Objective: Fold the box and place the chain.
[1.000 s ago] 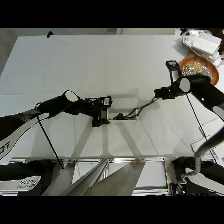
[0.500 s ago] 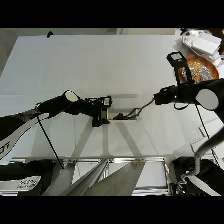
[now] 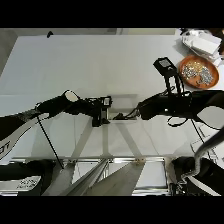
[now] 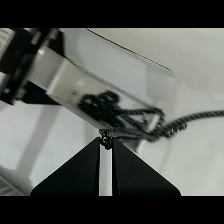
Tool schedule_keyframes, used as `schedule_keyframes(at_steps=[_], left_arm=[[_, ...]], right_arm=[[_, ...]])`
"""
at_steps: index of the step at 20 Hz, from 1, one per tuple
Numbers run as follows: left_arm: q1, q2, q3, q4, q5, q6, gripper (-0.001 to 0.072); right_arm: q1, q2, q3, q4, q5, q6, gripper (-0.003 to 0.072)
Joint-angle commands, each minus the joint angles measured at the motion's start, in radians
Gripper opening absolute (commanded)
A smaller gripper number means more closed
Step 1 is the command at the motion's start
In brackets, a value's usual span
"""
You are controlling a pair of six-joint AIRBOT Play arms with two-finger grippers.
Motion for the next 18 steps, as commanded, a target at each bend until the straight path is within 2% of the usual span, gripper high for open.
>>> schedule_keyframes(at_steps=[1,7,12,15,18], left_arm=[[0.000,0.001,0.000,0.000,0.000,0.000,0.0151],[0.000,0.001,0.000,0.000,0.000,0.000,0.0151],[0.000,0.001,0.000,0.000,0.000,0.000,0.0151],[0.000,0.001,0.000,0.000,0.000,0.000,0.0151],[0.000,0.001,0.000,0.000,0.000,0.000,0.0151]], right_arm=[[0.035,0.003,0.000,0.089,-0.111,-0.007,0.0020],[0.041,0.003,0.000,0.204,-0.263,-0.069,0.0020],[0.042,-0.011,-0.006,0.184,-0.223,-0.084,0.0020],[0.042,-0.066,-0.068,0.185,-0.239,-0.084,0.0020],[0.042,-0.171,-0.142,0.186,-0.345,-0.084,0.0020]])
